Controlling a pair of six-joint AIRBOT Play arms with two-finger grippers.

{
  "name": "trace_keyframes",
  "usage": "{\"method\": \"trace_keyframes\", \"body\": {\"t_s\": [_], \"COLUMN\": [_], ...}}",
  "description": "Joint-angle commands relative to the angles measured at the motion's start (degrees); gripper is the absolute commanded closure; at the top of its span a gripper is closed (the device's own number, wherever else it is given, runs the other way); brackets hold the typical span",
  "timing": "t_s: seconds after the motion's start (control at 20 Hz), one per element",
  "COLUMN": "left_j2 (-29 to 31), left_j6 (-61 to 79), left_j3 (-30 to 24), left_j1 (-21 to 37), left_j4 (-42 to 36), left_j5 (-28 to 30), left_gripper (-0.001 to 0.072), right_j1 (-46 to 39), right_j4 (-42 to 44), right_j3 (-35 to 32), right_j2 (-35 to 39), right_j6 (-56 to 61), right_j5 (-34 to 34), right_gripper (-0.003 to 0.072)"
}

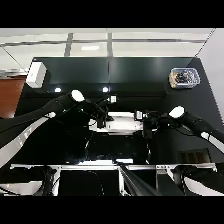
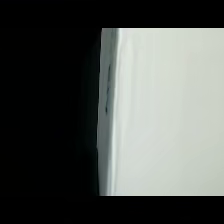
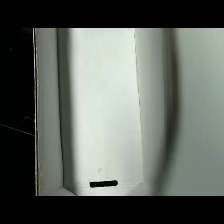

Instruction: Fold the box and place the chain.

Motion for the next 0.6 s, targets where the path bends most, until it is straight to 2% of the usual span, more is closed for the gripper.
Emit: {"method": "trace_keyframes", "body": {"t_s": [0.0,0.1,0.15,0.3,0.35,0.4,0.45,0.5,0.55], "left_j2": [0.6,1.9,3.1,8.5,10.3,12.0,13.1,13.8,13.8], "left_j6": [-0.7,-3.4,-7.8,-24.9,-29.7,-34.9,-40.6,-46.9,-51.6], "left_j3": [1.0,2.4,3.1,4.2,4.2,4.2,4.2,4.2,4.0], "left_j1": [0.0,0.1,0.1,0.8,1.5,2.5,3.7,5.1,6.1], "left_j4": [0.0,2.1,5.7,21.7,25.6,28.2,28.8,27.8,25.7], "left_j5": [-2.3,-4.7,-5.7,-9.8,-12.3,-16.1,-20.4,-25.5,-31.0], "left_gripper": [0.049,0.0127,0.006,0.006,0.006,0.006,0.0069,0.0183,0.051], "right_j1": [0.0,0.0,0.0,0.0,0.0,0.0,0.0,0.0,0.0], "right_j4": [0.2,0.2,0.1,0.1,0.1,-0.1,0.0,0.0,0.0], "right_j3": [0.1,0.1,0.1,0.1,0.1,0.1,0.1,0.1,0.1], "right_j2": [0.0,0.0,0.0,0.0,0.0,0.0,0.0,0.0,0.0], "right_j6": [0.0,0.0,0.0,0.1,0.1,0.1,0.1,0.1,0.2], "right_j5": [0.0,0.0,-0.1,-0.2,0.1,0.2,0.2,0.2,0.2], "right_gripper": [0.0156,0.0156,0.0156,0.0159,0.0313,0.0384,0.0386,0.0385,0.0385]}}
